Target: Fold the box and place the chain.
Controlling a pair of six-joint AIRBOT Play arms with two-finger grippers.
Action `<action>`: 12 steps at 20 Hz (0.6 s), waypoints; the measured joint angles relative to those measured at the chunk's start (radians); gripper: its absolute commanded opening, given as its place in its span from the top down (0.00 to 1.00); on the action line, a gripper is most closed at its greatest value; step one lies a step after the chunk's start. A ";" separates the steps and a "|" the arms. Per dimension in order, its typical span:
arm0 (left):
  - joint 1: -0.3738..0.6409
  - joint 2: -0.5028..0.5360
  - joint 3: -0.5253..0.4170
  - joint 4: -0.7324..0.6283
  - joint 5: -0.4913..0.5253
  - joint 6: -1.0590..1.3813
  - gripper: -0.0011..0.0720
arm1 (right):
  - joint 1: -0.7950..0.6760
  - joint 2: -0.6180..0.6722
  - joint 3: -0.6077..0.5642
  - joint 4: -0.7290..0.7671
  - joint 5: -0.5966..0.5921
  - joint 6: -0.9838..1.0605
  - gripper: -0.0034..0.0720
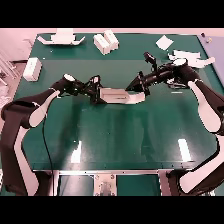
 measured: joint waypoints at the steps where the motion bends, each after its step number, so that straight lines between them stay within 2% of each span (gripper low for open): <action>1: 0.000 0.000 0.000 0.000 0.000 0.000 0.44 | 0.006 0.003 0.005 -0.008 0.009 0.021 0.91; 2: -0.001 0.000 0.000 0.000 0.002 -0.001 0.44 | 0.006 0.004 0.011 -0.028 0.010 0.036 0.58; 3: -0.001 0.000 -0.001 -0.001 0.006 -0.006 0.44 | 0.003 0.005 0.015 -0.062 0.010 0.054 0.13; 8: -0.002 -0.001 -0.001 -0.002 0.010 -0.004 0.44 | -0.043 0.006 0.026 -0.191 -0.080 0.114 0.14; 9: -0.002 -0.001 -0.001 -0.003 0.010 -0.004 0.44 | -0.047 0.006 0.027 -0.206 -0.090 0.128 0.23; 10: -0.002 -0.001 -0.001 -0.003 0.010 -0.004 0.44 | -0.051 0.006 0.027 -0.213 -0.093 0.141 0.55; 11: -0.002 -0.001 -0.001 -0.003 0.010 -0.003 0.44 | -0.053 0.006 0.028 -0.217 -0.093 0.155 0.80; 12: -0.002 -0.001 -0.001 -0.003 0.010 -0.003 0.44 | -0.049 0.006 0.028 -0.218 -0.077 0.166 0.91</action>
